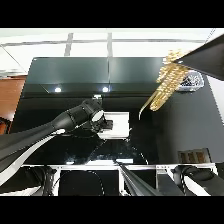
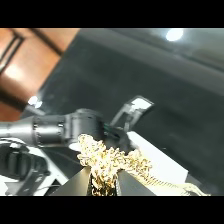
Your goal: Fold the box and place the chain.
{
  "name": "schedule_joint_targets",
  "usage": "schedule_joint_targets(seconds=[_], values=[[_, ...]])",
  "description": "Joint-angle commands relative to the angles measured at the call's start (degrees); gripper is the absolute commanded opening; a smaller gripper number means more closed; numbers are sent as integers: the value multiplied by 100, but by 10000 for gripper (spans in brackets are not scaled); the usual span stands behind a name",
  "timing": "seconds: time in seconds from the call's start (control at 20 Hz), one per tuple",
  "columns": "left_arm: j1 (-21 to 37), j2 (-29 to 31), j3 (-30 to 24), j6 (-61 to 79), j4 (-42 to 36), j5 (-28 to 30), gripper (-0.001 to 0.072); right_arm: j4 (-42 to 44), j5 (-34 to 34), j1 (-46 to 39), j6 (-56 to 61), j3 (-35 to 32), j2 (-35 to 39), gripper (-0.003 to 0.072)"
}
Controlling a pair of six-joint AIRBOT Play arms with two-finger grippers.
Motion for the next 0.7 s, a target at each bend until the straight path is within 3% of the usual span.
schedule_joint_targets(seconds=[0.0, 0.45, 0.65], values=[[2, 0, 2, 4, 2, -61, 25, 103, -365, 459, 81, 2, -302, 9], [2, 0, 2, 4, 2, -68, 25, -142, -636, 1141, 79, -85, -704, 10], [2, 0, 2, 4, 4, -68, 25, -457, -551, 1504, 79, -994, -704, 10]])
